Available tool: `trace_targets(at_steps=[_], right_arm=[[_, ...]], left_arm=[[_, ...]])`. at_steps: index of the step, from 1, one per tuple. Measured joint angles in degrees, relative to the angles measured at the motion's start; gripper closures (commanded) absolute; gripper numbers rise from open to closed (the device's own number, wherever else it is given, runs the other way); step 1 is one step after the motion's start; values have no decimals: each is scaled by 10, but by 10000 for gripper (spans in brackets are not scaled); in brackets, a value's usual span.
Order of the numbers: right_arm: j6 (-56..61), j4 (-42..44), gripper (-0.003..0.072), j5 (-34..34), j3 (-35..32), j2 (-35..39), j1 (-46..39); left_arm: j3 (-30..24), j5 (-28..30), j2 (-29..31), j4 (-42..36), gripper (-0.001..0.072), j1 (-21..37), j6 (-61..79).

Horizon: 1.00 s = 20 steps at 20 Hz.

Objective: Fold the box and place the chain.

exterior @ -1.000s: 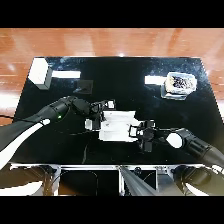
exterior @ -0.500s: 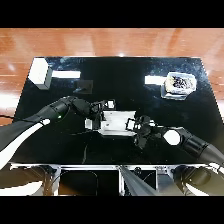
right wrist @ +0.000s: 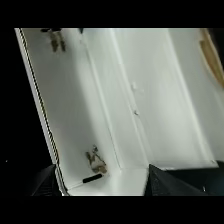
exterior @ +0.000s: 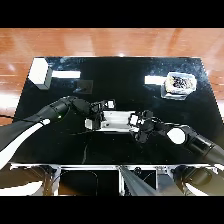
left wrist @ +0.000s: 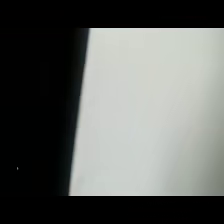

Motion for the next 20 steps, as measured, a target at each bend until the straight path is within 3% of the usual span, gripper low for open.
trace_targets(at_steps=[20], right_arm=[[23, 3, -25, 7, 2, 10, -21]], left_arm=[[0, 1, -1, 0, 689, 0, 0]])
